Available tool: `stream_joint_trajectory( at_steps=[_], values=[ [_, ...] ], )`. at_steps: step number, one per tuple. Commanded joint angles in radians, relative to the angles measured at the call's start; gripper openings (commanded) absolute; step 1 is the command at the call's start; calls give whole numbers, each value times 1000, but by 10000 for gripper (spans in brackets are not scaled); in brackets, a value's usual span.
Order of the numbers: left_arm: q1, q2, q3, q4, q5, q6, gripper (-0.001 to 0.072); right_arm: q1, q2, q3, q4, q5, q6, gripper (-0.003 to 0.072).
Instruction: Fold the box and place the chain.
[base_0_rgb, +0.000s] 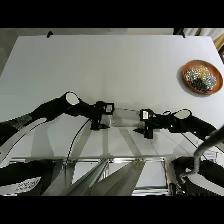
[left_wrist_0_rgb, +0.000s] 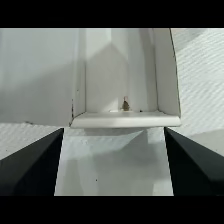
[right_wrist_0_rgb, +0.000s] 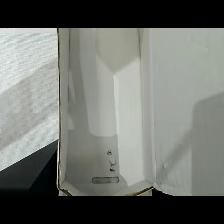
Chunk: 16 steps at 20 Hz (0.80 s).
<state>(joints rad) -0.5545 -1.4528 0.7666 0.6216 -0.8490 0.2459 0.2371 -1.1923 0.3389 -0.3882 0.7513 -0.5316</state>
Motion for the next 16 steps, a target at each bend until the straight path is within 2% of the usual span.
stream_joint_trajectory(
  at_steps=[1, 16],
  values=[
    [-15, -14, 0, -7, 0, 25, 711, 0, 0, 0, 0, 0, 0, 407],
    [-50, -21, -1, -65, 0, 42, 697, 0, 0, 0, 0, 0, 0, 407]
  ],
)
